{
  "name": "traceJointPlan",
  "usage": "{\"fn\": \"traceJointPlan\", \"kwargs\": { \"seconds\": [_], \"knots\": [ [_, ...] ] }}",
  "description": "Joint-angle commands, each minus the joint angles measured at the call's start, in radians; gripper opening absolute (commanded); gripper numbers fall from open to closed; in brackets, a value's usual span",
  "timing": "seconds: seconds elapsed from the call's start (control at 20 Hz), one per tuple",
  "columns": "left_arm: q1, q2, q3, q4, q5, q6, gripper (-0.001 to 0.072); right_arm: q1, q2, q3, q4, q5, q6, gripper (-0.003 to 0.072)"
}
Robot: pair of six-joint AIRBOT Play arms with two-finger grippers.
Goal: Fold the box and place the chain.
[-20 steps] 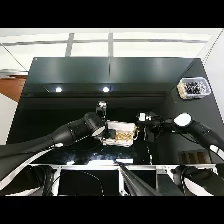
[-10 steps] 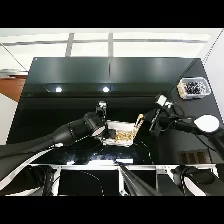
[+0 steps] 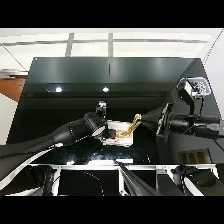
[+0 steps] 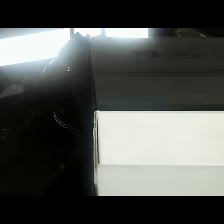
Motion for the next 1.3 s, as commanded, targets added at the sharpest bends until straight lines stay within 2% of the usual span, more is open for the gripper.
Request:
{"fn": "traceJointPlan", "kwargs": {
  "seconds": [0.0, 0.25, 0.55, 0.6, 0.65, 0.7, 0.95, 1.05, 1.25],
  "knots": [
    [0.001, 0.001, 0.0, 0.0, 0.003, 0.0, 0.0032, 0.076, 0.003, 0.008, 0.016, -0.024, 0.068, 0.0039],
    [0.001, 0.001, 0.0, 0.0, 0.003, 0.0, 0.0032, 0.149, -0.052, -0.049, 0.008, -0.026, 0.108, 0.0039],
    [0.001, 0.001, 0.0, 0.001, 0.011, 0.001, 0.0033, 0.15, -0.148, -0.075, 0.009, -0.051, 0.136, 0.0053],
    [0.001, 0.001, 0.0, 0.002, 0.012, 0.001, 0.0033, 0.151, -0.156, -0.075, 0.008, -0.05, 0.148, 0.0226],
    [0.001, 0.001, 0.0, 0.005, 0.016, 0.003, 0.0033, 0.151, -0.156, -0.075, 0.006, -0.049, 0.151, 0.0472],
    [0.001, 0.001, 0.0, 0.007, 0.02, 0.006, 0.0034, 0.146, -0.156, -0.072, -0.001, -0.046, 0.151, 0.0524],
    [0.005, 0.001, 0.0, 0.019, 0.038, -0.023, 0.0031, 0.012, -0.14, -0.021, -0.15, 0.069, 0.151, 0.0524],
    [0.005, 0.001, 0.0, 0.055, 0.047, -0.103, 0.0031, -0.078, -0.139, -0.008, -0.164, 0.105, 0.151, 0.0524],
    [0.005, 0.001, 0.0, 0.056, 0.075, -0.105, 0.0036, -0.187, -0.139, -0.009, -0.165, 0.129, 0.151, 0.0524]
  ]
}}
